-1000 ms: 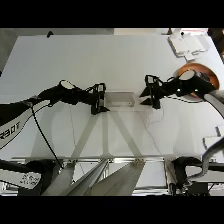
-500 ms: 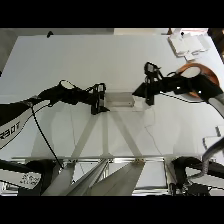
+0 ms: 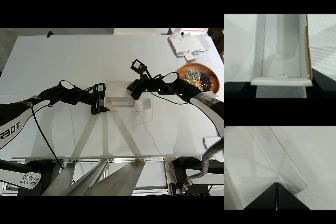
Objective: Fold the box and place the chain.
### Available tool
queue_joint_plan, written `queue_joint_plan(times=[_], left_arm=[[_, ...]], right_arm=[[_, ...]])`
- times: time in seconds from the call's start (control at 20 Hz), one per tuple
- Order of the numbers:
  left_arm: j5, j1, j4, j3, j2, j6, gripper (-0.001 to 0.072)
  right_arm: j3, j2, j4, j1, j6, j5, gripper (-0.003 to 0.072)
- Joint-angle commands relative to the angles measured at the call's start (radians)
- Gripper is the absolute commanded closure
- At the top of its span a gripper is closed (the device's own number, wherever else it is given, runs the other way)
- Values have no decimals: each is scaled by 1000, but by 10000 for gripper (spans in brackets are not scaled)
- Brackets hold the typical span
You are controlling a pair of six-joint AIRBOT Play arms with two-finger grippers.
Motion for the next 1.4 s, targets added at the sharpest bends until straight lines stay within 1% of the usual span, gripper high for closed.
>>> queue_joint_plan(times=[0.0, 0.1, 0.2, 0.35, 0.5, 0.55, 0.6, 0.65, 0.75, 0.8, 0.85, 1.0, 1.25, 1.3, 1.35], left_arm=[[1, 0, 1, 1, 0, 0, 537], [1, 0, 1, 1, 0, 0, 537], [1, 0, 1, 1, 0, 0, 537], [1, 0, 1, 1, 0, 0, 537], [1, 0, 1, 1, 0, 0, 537], [1, 0, 1, 1, 0, 0, 537], [1, 0, 1, 1, 0, 0, 537], [1, 0, 1, 1, 0, 0, 537], [0, 0, 1, 1, 0, 0, 537], [1, 0, 1, 1, 0, 0, 537], [1, 0, 1, 1, 0, 0, 537], [0, 0, 1, 1, 0, 0, 537], [1, 0, 1, 1, 0, 0, 537], [1, 0, 1, 1, 0, 0, 537], [0, 0, 1, 1, 0, 0, 537]], right_arm=[[1, 2, -28, 4, 26, 48, 678], [1, 56, -64, 4, 27, 95, 678], [1, 140, -137, 4, 80, 146, 678], [1, 251, -314, 4, 190, 258, 678], [1, 291, -519, 4, 207, 380, 678], [-1, 287, -571, 4, 206, 401, 678], [-3, 280, -582, 4, 205, 401, 676], [-3, 269, -577, 4, 195, 390, 645], [-3, 229, -574, 4, 145, 351, 429], [-3, 203, -574, 4, 104, 327, 407], [-3, 174, -570, 4, 58, 302, 407], [-3, 90, -483, 5, -51, 261, 407], [-3, 29, -355, 5, -233, 263, 409], [-3, 24, -331, 5, -249, 267, 423], [-3, 24, -315, 5, -249, 268, 482]])
